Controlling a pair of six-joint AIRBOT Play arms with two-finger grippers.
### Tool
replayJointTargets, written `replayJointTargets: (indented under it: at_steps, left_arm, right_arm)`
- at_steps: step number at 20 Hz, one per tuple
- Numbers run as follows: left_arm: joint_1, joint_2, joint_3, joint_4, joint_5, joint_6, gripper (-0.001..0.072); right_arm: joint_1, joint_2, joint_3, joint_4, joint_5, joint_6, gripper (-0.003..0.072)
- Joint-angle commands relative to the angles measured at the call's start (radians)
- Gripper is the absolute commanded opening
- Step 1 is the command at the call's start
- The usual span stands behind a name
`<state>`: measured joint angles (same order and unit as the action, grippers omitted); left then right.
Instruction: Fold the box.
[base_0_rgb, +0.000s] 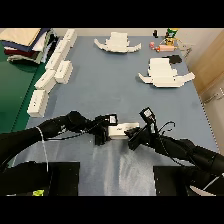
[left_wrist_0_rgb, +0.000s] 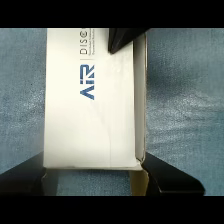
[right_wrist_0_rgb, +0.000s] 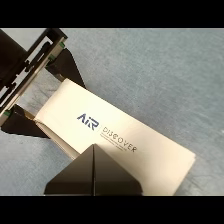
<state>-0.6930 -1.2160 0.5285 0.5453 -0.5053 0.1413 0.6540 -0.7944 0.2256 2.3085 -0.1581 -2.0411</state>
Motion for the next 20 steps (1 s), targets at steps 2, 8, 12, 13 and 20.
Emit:
replayJointTargets:
  at_steps: [2,8,12,13,20]
  left_arm:
    - [0.001,0.0,0.0,0.0,0.0,0.0,0.0422]
    - [0.001,0.0,0.0,0.0,0.0,0.0,0.0423]
    - [0.001,0.0,0.0,0.0,0.001,0.0,0.0422]
    - [0.001,0.0,0.0,0.0,0.001,0.0,0.0422]
    - [0.001,0.0,0.0,0.0,-0.001,-0.001,0.0422]
  right_arm:
    - [0.001,0.028,0.019,0.0,0.008,0.002,0.0001]
    - [0.001,0.062,0.018,0.0,0.044,0.002,0.0001]
    - [0.002,0.071,0.018,0.0,0.054,0.002,0.0001]
    - [0.002,0.076,0.018,0.0,0.056,0.002,0.0001]
    - [0.014,0.082,0.018,0.0,0.098,0.003,0.0001]
